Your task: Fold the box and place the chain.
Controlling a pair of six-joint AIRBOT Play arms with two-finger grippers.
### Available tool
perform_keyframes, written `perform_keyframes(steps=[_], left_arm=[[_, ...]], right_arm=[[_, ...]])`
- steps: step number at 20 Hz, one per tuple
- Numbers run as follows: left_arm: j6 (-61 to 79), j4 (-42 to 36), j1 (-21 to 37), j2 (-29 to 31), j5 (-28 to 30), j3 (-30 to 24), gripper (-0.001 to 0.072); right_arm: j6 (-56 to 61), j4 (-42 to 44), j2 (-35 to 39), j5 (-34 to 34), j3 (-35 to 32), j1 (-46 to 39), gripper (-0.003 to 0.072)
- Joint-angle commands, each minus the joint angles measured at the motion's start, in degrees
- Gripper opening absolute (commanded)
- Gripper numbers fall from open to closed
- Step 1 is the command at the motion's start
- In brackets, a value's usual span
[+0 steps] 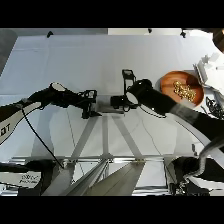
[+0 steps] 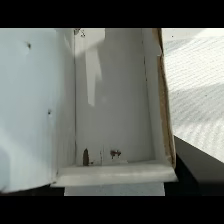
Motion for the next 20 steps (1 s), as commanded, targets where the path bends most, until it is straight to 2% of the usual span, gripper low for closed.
perform_keyframes(steps=[1, 6, 10, 15, 18, 20], left_arm=[[-0.02, -0.02, 0.02, 0.02, 0.02, 0.00, 0.0276], [-0.02, -0.02, 0.02, 0.02, 0.02, 0.00, 0.0276], [-0.02, -0.02, 0.02, 0.02, 0.02, 0.00, 0.0276], [-0.02, -0.02, 0.02, 0.02, 0.02, 0.00, 0.0276], [-0.02, -0.02, 0.02, 0.02, 0.02, 0.00, 0.0276], [-0.02, -0.02, 0.02, 0.02, 0.02, 0.00, 0.0276]], right_arm=[[-1.40, 0.00, 6.36, 1.40, -0.02, 0.00, 0.0559], [-11.04, 0.02, 16.55, 1.14, -0.02, -3.89, 0.0558], [-15.32, 0.00, 22.14, -1.36, -0.04, -14.78, 0.0539], [-25.64, -0.42, 21.84, 0.52, -0.04, -34.23, 0.0539], [-31.43, -2.34, 19.58, 0.85, -0.04, -42.18, 0.0542], [-31.52, -3.34, 16.46, 0.94, -0.04, -46.64, 0.0598]])
